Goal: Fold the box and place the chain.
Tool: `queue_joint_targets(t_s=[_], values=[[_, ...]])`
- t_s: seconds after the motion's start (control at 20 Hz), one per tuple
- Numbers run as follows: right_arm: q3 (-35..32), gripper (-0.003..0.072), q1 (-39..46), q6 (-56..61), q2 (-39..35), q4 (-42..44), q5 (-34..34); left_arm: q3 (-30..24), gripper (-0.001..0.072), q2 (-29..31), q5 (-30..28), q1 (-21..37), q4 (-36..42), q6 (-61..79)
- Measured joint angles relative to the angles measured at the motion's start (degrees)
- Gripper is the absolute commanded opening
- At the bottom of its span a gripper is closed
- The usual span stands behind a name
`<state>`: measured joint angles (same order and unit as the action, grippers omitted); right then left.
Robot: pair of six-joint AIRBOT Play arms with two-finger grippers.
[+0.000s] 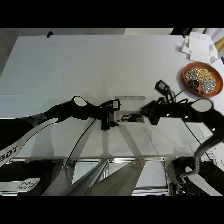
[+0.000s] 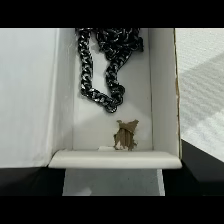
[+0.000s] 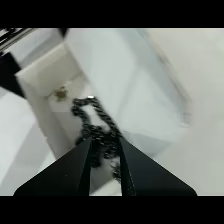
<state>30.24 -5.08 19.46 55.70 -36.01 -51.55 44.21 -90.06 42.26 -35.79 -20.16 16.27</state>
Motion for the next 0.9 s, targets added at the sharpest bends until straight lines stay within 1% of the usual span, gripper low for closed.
queue_joint_targets(t_s=[0.1, 0.2, 0.25, 0.3, 0.35, 0.4, 0.45, 0.55, 0.8, 0.85, 0.9], values=[[4.39, 0.0200, 3.37, 10.05, -0.31, -8.07, -1.75, 0.00, 0.0321, 0.00, 0.00, 0.00, 0.00, 0.02], [8.07, 0.0206, 7.26, 20.85, -0.48, -16.09, -1.92, 0.00, 0.0321, 0.00, 0.00, 0.00, 0.02, 0.00], [9.31, 0.0263, 9.22, 26.60, -0.48, -20.04, -1.33, 0.00, 0.0321, 0.00, 0.00, 0.00, 0.02, 0.00], [10.19, 0.0343, 10.80, 31.39, -0.33, -23.32, -0.33, 0.00, 0.0321, 0.00, 0.00, 0.00, 0.00, 0.02], [10.84, 0.0347, 12.17, 36.13, 0.22, -26.73, 0.83, 0.00, 0.0321, 0.00, 0.00, 0.00, 0.02, 0.02], [11.28, 0.0379, 13.09, 40.11, 1.11, -29.86, 1.57, 0.00, 0.0321, 0.00, 0.00, 0.00, 0.02, 0.02], [11.63, 0.0454, 13.66, 43.17, 2.29, -32.15, 2.40, 0.00, 0.0321, 0.00, 0.00, 0.00, 0.02, 0.02], [12.00, 0.0461, 14.08, 48.00, 5.60, -35.71, 3.54, 0.00, 0.0321, 0.00, 0.00, 0.00, 0.02, 0.02], [12.39, 0.0455, 11.74, 55.82, 14.58, -39.10, 7.04, 0.00, 0.0321, 0.00, -0.02, 0.00, 0.02, 0.00], [12.39, 0.0445, 10.99, 57.02, 16.06, -39.50, 7.69, 0.00, 0.0321, 0.00, -0.02, 0.00, 0.02, 0.00], [12.48, 0.0406, 10.29, 57.94, 17.20, -39.74, 8.55, 0.00, 0.0321, 0.00, -0.02, 0.00, 0.00, 0.00]])
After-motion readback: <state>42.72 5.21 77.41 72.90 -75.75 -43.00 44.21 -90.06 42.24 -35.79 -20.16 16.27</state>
